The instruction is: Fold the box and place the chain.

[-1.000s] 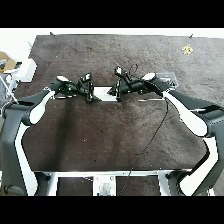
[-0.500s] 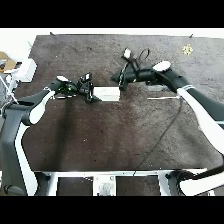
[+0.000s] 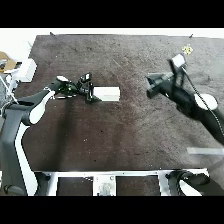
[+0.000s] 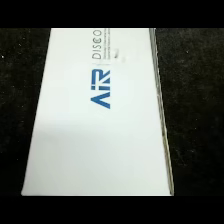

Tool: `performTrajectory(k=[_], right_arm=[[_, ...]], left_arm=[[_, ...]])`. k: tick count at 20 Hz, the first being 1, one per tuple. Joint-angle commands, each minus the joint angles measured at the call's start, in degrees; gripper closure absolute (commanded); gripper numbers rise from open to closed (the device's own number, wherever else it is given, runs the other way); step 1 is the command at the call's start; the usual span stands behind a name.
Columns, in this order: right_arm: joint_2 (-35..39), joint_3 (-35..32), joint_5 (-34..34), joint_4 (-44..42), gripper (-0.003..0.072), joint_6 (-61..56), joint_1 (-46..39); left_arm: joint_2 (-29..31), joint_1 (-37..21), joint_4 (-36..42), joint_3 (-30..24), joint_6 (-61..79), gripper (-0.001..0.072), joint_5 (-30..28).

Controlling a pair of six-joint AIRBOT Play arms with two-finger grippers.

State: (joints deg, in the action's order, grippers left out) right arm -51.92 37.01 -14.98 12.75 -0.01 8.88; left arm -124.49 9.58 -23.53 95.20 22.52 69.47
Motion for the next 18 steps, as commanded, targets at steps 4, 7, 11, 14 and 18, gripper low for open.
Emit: performTrajectory(k=[4,7,11,14,18], right_arm=[[31.76,-28.7,12.85,-8.15,0.0685,-0.28,-2.54],[42.32,-35.47,16.74,-8.09,0.0684,-0.24,-2.54],[46.82,-38.32,17.16,-8.09,0.0685,-0.22,-2.54],[46.8,-38.32,17.16,-8.09,0.0685,-0.24,-2.51],[46.8,-38.32,17.16,-8.09,0.0684,-0.24,-2.51]], left_arm=[[-0.04,-0.04,0.0,0.02,0.0,0.0419,-0.02],[-0.04,-0.04,0.0,0.02,0.0,0.0419,0.0],[-0.04,-0.04,0.0,0.02,0.0,0.0419,0.0],[-0.04,-0.04,0.0,0.02,0.0,0.042,0.07],[0.04,-0.07,0.59,0.04,-0.68,0.0632,0.09]])
